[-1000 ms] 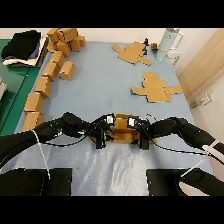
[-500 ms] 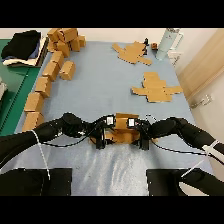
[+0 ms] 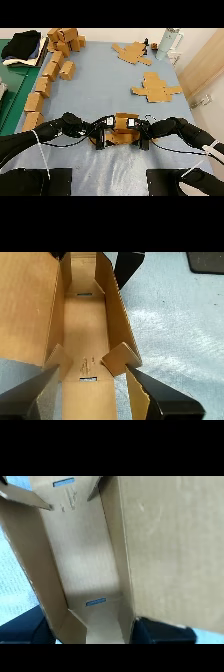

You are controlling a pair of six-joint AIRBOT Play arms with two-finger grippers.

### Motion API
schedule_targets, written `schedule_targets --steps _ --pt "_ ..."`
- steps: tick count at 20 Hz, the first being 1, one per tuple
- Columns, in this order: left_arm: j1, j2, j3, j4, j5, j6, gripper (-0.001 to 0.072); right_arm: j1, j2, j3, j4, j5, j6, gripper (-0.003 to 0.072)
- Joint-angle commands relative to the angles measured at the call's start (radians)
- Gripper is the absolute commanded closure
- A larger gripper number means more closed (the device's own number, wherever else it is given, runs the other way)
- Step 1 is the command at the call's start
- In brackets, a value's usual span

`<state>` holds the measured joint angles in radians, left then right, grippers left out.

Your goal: Fold the box.

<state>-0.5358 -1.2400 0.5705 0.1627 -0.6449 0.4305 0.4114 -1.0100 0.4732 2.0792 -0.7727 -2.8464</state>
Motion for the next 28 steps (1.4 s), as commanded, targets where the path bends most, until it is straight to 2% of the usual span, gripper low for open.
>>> schedule_targets --steps 1,3,4,5,6,11,14,16,18,20,21,23,25,28 --pt "-0.001 -0.001 0.0 -0.002 -0.001 -0.001 0.0007 0.0 0.0 0.001 0.002 0.003 0.001 0.018" --pt "-0.001 0.0 0.0 -0.001 0.018 -0.018 0.0033 0.0 0.0 0.001 0.002 0.003 0.001 0.018" --pt "0.002 0.0 0.0 0.0 0.031 -0.055 0.026 0.0 0.0 0.001 0.002 0.003 0.001 0.018" --pt "0.006 0.004 0.0 0.013 0.045 -0.087 0.055 0.0 0.0 0.001 0.002 0.003 0.001 0.018" --pt "0.008 0.014 0.0 0.043 0.046 -0.107 0.0614 0.0 0.0 0.001 0.002 0.003 0.001 0.0179" --pt "0.014 0.131 0.0 0.247 0.043 -0.34 0.0614 0.0 0.0 0.001 0.002 0.003 0.001 0.018" --pt "0.014 0.212 0.0 0.443 0.01 -0.621 0.0614 0.0 0.0 0.001 0.002 0.003 0.001 0.018" --pt "0.014 0.266 0.0 0.659 -0.032 -0.919 0.0615 0.0 0.0 0.001 0.002 0.003 0.001 0.018" --pt "0.017 0.328 0.0 0.922 -0.06 -1.319 0.0615 0.0 0.0 0.001 0.002 0.003 0.001 0.0179" --pt "0.049 0.383 0.0 1.127 -0.098 -1.691 0.0694 0.0 0.0 0.001 0.002 0.003 0.001 0.018" --pt "0.081 0.396 0.0 1.201 -0.124 -1.875 0.0693 0.0 0.0 0.001 0.002 0.003 0.001 0.018" --pt "0.166 0.389 -0.002 1.23 -0.197 -2.101 0.0694 0.0 0.0 0.001 0.002 0.003 0.001 0.018" --pt "0.225 0.359 -0.012 1.159 -0.21 -2.124 0.0694 0.0 0.0 0.001 0.002 0.003 0.001 0.018" --pt "0.219 0.262 -0.015 1.0 -0.176 -2.078 0.0694 0.0 0.0 0.001 0.002 0.003 0.001 0.018"
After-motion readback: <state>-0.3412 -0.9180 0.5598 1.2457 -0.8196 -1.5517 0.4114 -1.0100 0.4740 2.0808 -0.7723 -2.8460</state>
